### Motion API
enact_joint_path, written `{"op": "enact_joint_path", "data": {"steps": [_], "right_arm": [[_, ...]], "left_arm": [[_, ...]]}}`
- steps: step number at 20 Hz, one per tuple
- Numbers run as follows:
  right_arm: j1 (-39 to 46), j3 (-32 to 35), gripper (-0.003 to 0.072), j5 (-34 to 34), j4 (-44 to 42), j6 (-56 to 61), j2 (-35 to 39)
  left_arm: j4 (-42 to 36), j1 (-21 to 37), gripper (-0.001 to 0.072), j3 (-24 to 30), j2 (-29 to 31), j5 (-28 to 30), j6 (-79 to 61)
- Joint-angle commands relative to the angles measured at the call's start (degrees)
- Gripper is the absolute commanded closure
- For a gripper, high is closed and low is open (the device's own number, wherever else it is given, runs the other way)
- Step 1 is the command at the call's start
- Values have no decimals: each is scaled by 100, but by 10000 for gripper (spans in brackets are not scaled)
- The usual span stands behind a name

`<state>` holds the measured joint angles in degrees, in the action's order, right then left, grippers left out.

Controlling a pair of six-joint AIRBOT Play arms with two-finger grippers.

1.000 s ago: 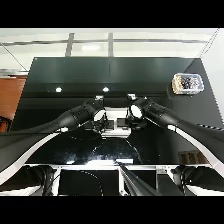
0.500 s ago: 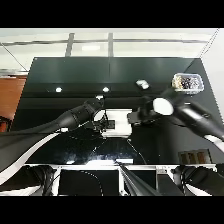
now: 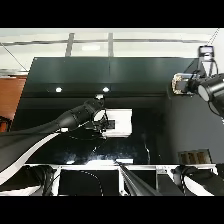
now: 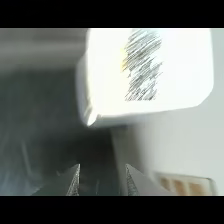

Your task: Fold the box and place the chain.

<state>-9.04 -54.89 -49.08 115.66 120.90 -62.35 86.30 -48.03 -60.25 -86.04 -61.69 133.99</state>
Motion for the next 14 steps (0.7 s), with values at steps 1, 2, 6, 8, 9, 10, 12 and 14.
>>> {"op": "enact_joint_path", "data": {"steps": [1, 2, 6, 8, 9, 10, 12, 14], "right_arm": [[1075, -179, 335, 1432, -511, 1023, -761], [1274, -409, 184, 1360, -1025, 1226, -1093], [2039, -1742, -13, 411, -4680, -1172, -2479], [2227, -2396, -12, 22, -4935, -649, -2927], [2295, -2677, -11, -177, -4911, -214, -3104], [2347, -2889, -10, -361, -4913, 92, -3246], [2424, -3143, 72, -654, -4905, 485, -3460], [2439, -3145, 73, -597, -4898, 555, -3547]], "left_arm": [[2, 2, 680, -4, 0, 0, -2], [2, 4, 680, -4, 0, 2, -2], [2, 4, 680, -2, 0, -44, -7], [-2, 2, 680, -4, 0, -37, -4], [2, 2, 680, -4, 0, -44, -7], [0, 2, 680, -4, 0, -72, -76], [4, 4, 680, -2, -2, -118, -227], [4, 4, 680, -2, 0, -118, -227]]}}
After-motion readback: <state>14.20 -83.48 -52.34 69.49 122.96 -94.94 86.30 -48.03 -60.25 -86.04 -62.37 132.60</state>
